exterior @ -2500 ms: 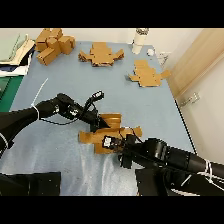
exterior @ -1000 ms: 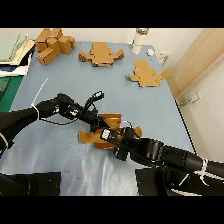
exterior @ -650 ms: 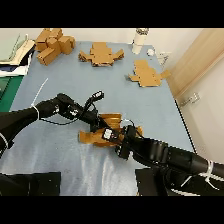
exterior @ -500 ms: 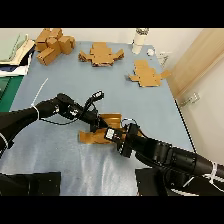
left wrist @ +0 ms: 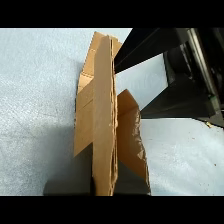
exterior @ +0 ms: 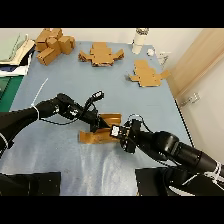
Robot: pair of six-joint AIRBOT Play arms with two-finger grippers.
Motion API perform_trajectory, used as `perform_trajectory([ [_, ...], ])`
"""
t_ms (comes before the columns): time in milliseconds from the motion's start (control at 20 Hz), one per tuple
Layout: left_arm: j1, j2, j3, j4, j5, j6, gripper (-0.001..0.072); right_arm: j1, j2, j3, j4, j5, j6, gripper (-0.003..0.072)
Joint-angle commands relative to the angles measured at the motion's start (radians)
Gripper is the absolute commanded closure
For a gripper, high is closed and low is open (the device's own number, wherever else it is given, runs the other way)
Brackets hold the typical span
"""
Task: Fold the box.
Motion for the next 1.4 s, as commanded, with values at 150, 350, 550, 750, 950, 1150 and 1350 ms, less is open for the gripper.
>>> perform_trajectory([
  [150,0.0,0.0,0.0,0.0,0.0,0.0,0.0696,-0.281,-0.053,0.007,0.607,0.027,-0.724,-0.0034],
  [350,0.0,0.0,0.0,0.0,0.0,0.0,0.0696,-0.333,-0.198,0.075,0.706,-0.049,-0.863,-0.0034],
  [550,0.0,0.0,0.0,0.0,0.0,0.0,0.0696,-0.34,-0.303,0.113,0.727,-0.088,-0.895,-0.0034],
  [750,0.0,0.0,0.0,0.0,0.0,0.0,0.0696,-0.34,-0.348,0.113,0.724,-0.078,-0.893,-0.0032],
  [950,0.0,0.0,0.0,0.0,0.0,0.0,0.0696,-0.34,-0.343,0.114,0.715,-0.069,-0.883,-0.0029],
  [1150,0.0,0.0,0.0,0.0,0.0,0.0,0.0696,-0.34,-0.342,0.114,0.714,-0.069,-0.883,-0.0027],
  [1350,0.0,0.0,0.0,0.0,0.0,0.0,0.0696,-0.34,-0.342,0.114,0.714,-0.069,-0.883,-0.0027],
])
